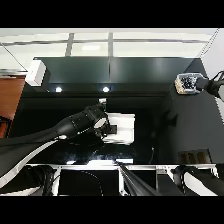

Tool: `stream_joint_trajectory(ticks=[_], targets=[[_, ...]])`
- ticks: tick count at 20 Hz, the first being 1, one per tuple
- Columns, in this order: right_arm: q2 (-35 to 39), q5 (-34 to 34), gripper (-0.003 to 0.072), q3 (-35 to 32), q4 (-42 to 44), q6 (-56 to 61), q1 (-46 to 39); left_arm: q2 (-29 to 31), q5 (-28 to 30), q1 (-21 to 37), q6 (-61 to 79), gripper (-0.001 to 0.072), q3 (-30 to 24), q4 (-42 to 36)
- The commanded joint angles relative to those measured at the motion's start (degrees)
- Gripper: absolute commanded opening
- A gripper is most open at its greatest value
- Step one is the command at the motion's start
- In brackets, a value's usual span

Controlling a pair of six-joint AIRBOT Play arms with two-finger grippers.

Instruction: Fold the box and place the chain.

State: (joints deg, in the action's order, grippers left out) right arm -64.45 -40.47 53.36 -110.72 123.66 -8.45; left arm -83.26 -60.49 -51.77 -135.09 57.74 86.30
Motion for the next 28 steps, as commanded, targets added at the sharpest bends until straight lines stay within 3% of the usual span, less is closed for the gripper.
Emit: stream_joint_trajectory(ticks=[1,2,4,8,13,15,23,24,25,28], targets=[[-14.67,4.0,0.0656,8.26,20.37,-13.94,-8.39,0.04,0.04,-0.02,0.02,0.0028,0.0,0.02],[-19.37,0.66,0.0656,13.16,28.39,-23.47,-8.61,0.04,0.0,-0.02,0.02,0.0028,0.0,0.02],[-28.48,-7.06,0.0656,24.06,36.7,-30.64,-8.55,0.04,-0.04,-0.02,0.02,0.0028,0.0,0.02],[-38.62,-12.07,0.0654,37.64,36.52,-31.01,-8.11,0.04,-0.02,-0.02,0.02,0.0028,0.0,0.02],[-42.51,-11.34,0.0652,39.89,31.26,-29.38,-8.09,0.04,0.0,-0.02,0.02,0.0028,0.0,0.02],[-42.97,-10.69,0.0476,39.89,29.97,-29.38,-8.11,0.04,0.0,-0.02,0.02,0.0028,0.0,0.02],[-43.1,-13.42,0.0476,39.89,30.12,-29.42,-8.09,0.04,0.22,-0.02,0.02,0.0028,0.0,0.02],[-43.08,-14.29,0.037,39.91,30.29,-29.42,-8.09,0.04,0.22,-0.02,0.02,0.0028,0.0,0.02],[-43.08,-15.85,0.0048,40.02,30.99,-29.73,-8.09,0.04,0.22,-0.02,0.02,0.0028,0.0,0.02],[-42.14,-20.85,0.0015,41.68,31.52,-30.14,-8.09,0.04,0.2,-0.02,0.02,0.0028,0.0,0.02]])
